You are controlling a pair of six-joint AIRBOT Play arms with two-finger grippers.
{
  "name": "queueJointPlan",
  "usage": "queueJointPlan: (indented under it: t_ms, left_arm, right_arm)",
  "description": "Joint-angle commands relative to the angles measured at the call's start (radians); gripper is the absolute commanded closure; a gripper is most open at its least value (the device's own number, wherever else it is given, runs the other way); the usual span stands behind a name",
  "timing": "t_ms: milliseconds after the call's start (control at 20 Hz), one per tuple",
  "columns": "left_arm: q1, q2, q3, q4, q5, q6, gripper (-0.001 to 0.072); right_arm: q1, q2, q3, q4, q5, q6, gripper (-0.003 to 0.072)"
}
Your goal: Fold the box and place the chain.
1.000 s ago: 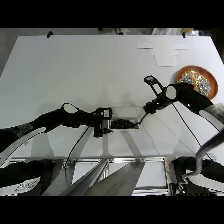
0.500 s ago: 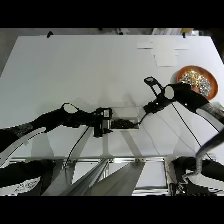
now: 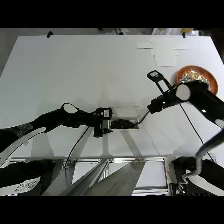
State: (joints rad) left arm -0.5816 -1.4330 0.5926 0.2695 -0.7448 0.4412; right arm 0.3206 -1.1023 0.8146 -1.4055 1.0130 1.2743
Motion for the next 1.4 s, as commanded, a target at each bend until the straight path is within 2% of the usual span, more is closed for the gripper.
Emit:
queueJointPlan:
  t_ms: [0, 250, 450, 550, 700, 850, 1250, 1350]
  left_arm:
    - [0.000, 0.001, 0.000, 0.000, 0.000, 0.000, 0.0538]
    - [0.000, 0.001, 0.000, 0.000, 0.000, 0.000, 0.0538]
    - [0.000, 0.001, 0.000, 0.000, 0.000, 0.000, 0.0538]
    - [0.000, 0.001, 0.000, 0.000, 0.000, 0.000, 0.0538]
    - [0.000, 0.001, 0.000, 0.000, 0.000, 0.000, 0.0538]
    - [0.000, 0.001, 0.000, 0.000, 0.000, 0.000, 0.0538]
    - [0.000, 0.001, 0.000, 0.000, 0.000, 0.000, 0.0538]
    - [0.000, 0.001, 0.000, 0.000, 0.000, 0.000, 0.0538]
  right_arm:
    - [0.021, 0.146, 0.001, 0.077, 0.023, -0.127, 0.0668]
    - [0.105, 0.296, 0.001, 0.136, 0.103, -0.162, 0.0669]
    - [0.160, 0.353, 0.001, 0.214, 0.146, -0.171, 0.0669]
    - [0.190, 0.353, 0.001, 0.320, 0.137, -0.242, 0.0669]
    - [0.232, 0.351, 0.001, 0.426, 0.035, -0.342, 0.0669]
    - [0.254, 0.321, 0.001, 0.471, -0.050, -0.369, 0.0669]
    - [0.254, 0.093, 0.001, 0.486, -0.045, -0.371, 0.0661]
    - [0.254, 0.046, 0.002, 0.487, -0.030, -0.382, 0.0469]
